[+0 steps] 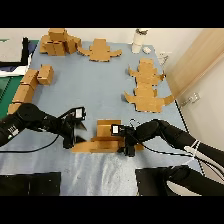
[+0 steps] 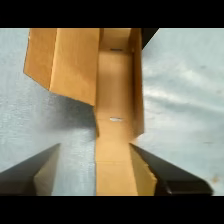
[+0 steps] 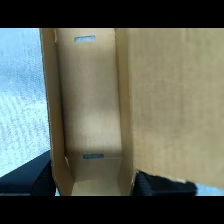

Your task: Fold the box.

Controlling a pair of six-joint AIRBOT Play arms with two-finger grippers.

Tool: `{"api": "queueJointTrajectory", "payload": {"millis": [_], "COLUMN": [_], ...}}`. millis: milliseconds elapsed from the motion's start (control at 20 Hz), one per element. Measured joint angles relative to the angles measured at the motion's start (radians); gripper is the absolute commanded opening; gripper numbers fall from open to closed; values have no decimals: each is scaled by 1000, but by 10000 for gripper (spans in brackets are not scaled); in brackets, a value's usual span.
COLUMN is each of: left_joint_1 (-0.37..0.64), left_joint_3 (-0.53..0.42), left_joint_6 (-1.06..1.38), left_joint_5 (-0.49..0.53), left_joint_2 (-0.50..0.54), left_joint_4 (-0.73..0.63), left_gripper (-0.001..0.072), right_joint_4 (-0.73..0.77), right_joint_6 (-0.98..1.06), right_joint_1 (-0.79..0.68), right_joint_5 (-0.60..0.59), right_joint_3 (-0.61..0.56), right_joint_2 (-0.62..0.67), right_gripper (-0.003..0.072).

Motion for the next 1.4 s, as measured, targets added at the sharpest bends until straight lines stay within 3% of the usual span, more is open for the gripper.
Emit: {"api": "queueJointTrajectory", "payload": {"millis": [300, 950, 1050, 1150, 1200, 1250, 1400], "left_joint_1": [-35, -129, -139, -146, -149, -153, -160], "left_joint_3": [-95, -112, -112, -112, -112, -112, -112], "left_joint_6": [250, 241, 232, 227, 224, 222, 222], "left_joint_5": [116, 126, 142, 156, 160, 163, 163], "left_joint_2": [-79, -137, -143, -146, -148, -148, -151], "left_joint_4": [-66, -186, -212, -229, -237, -240, -248], "left_gripper": [688, 678, 470, 457, 364, 219, 222], "right_joint_4": [-6, -7, -6, -7, -7, -7, -7], "right_joint_6": [0, 0, 0, 0, 0, 1, 1], "right_joint_1": [-2, -2, -2, -2, -2, -2, -2], "right_joint_5": [0, 0, 0, 0, 0, 0, 0], "right_joint_3": [0, 0, 0, 0, 0, 0, 0], "right_joint_2": [0, 0, 0, 0, 0, 0, 0], "right_gripper": [520, 520, 520, 520, 520, 520, 520]}}
